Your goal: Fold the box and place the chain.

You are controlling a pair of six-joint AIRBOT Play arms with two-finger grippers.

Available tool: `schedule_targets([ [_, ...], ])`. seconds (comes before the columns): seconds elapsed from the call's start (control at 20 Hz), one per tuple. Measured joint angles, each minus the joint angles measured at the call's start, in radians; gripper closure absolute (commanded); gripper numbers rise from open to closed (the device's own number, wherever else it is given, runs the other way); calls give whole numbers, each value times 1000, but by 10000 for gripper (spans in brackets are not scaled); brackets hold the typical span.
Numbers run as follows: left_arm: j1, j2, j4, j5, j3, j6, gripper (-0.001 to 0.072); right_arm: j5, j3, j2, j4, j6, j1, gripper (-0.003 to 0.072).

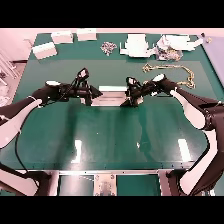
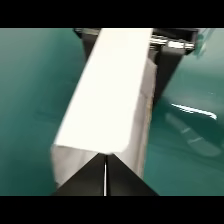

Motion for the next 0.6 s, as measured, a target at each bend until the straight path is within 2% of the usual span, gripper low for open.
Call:
schedule_targets([
  [0.3, -9, -47, -5, 58, 98, 0, 696, 0, 0, 0, 0, 0, 0, 179],
  [0.6, -11, -64, -11, 116, 133, 4, 694, 0, 0, 0, 0, 0, 0, 179],
])
